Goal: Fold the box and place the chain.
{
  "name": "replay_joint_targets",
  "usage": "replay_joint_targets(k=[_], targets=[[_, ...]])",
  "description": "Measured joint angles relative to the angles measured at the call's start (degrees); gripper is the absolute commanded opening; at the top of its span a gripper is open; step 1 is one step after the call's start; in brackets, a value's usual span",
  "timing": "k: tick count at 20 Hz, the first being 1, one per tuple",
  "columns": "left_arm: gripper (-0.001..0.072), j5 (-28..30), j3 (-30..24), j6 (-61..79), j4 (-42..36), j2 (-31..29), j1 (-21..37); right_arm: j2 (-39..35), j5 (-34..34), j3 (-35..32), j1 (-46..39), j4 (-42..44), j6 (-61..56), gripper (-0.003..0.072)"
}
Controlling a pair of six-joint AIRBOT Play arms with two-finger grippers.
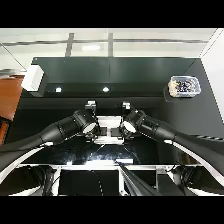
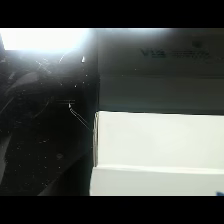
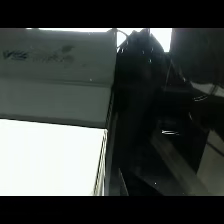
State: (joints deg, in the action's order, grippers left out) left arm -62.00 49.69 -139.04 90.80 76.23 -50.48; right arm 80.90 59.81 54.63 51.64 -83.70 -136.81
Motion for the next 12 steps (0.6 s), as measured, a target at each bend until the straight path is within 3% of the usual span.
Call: replay_joint_targets(k=[1,2,4,9,10,11,12], targets=[[0.0026,-0.02,0.00,0.02,0.00,0.00,0.00,0.13,-0.24,0.00,0.00,0.07,-0.11,0.0144],[0.0026,0.00,0.00,0.02,0.00,0.00,0.00,0.17,-0.44,0.02,0.00,0.07,-0.11,0.0066],[0.0026,0.02,0.00,0.00,0.00,0.00,0.00,0.24,-0.42,0.09,0.00,0.15,-0.35,0.0021],[0.0026,0.00,0.00,0.00,-0.02,0.00,0.00,0.33,-0.26,0.13,0.00,0.33,-0.52,0.0026],[0.0026,0.00,0.00,0.00,-0.04,0.00,0.00,0.33,-0.26,0.13,0.00,0.33,-0.57,0.0060],[0.0026,0.00,0.00,0.00,-0.04,0.00,0.00,0.33,-0.24,0.13,0.00,0.33,-0.61,0.0272],[0.0026,0.02,0.00,0.02,-0.04,0.00,0.00,0.39,-0.15,0.07,0.00,0.31,-0.61,0.0283]])
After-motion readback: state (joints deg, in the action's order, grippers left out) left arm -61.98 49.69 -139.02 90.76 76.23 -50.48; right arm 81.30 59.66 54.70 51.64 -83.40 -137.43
